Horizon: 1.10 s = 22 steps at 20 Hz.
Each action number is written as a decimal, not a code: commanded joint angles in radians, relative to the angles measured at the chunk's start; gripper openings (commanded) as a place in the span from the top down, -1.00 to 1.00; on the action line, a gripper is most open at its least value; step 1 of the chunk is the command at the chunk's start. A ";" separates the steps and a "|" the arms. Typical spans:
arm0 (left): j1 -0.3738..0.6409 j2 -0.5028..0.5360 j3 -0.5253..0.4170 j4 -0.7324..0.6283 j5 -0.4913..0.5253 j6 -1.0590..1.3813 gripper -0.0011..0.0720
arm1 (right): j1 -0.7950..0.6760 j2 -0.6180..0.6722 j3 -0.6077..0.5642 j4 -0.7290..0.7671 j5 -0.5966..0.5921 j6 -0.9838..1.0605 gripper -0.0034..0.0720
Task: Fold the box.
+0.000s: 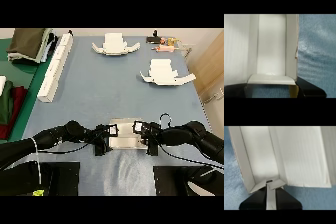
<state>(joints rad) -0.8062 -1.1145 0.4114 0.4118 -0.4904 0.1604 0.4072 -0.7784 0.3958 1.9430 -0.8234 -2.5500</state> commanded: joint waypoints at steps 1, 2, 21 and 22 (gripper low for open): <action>0.000 0.000 0.000 0.000 0.000 0.000 -0.51 | 0.000 -0.005 0.000 0.068 0.004 -0.043 0.51; 0.000 0.000 0.000 0.000 0.000 0.000 -0.51 | 0.000 -0.010 0.000 0.090 0.004 -0.066 0.51; 0.000 0.000 0.000 0.000 0.000 0.000 -0.51 | 0.000 -0.033 0.000 0.127 0.056 -0.095 -0.80; 0.000 0.000 0.000 0.000 0.000 0.000 -0.51 | 0.000 -0.032 0.000 0.123 0.042 -0.095 -0.62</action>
